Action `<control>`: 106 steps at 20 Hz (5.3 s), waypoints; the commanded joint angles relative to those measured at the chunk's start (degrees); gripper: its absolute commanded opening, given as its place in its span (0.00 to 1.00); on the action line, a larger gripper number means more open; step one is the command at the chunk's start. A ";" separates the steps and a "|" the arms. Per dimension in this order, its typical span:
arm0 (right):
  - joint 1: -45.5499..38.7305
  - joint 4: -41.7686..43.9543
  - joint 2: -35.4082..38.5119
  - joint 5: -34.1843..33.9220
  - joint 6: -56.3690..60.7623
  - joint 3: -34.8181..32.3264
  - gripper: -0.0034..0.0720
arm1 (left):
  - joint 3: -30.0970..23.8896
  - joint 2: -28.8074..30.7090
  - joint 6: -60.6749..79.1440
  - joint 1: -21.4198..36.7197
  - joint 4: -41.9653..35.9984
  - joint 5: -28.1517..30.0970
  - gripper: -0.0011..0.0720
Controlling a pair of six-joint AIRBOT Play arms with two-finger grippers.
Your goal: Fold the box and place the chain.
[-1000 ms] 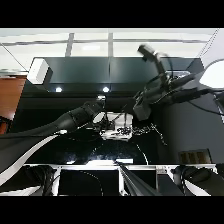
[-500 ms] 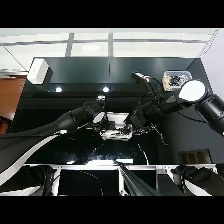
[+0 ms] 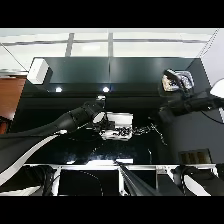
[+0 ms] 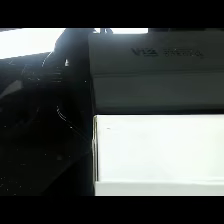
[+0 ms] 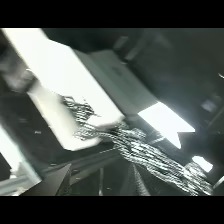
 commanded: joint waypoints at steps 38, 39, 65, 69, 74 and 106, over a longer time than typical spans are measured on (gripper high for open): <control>5.40 -3.26 -0.22 -28.48 -37.81 -22.88 0.06 | -0.02 0.02 0.02 0.04 0.17 -0.07 0.05; 5.40 -3.98 1.20 -26.86 -34.51 -22.08 0.06 | -0.02 0.02 0.02 0.04 0.17 -0.07 0.06; 12.35 17.88 9.88 -2.47 4.57 14.19 0.06 | -0.02 0.02 0.02 0.04 0.17 -0.07 0.05; 18.75 17.03 6.40 -3.21 5.62 13.55 0.06 | -0.02 0.02 0.02 0.04 0.20 -0.04 0.05; 20.70 2.84 1.88 -6.49 12.92 7.96 0.06 | -0.02 0.02 0.02 0.04 0.20 -0.04 0.06; -9.70 1.60 11.45 -2.14 12.00 0.85 0.63 | -7.15 23.47 43.12 23.52 -2.73 -12.15 0.78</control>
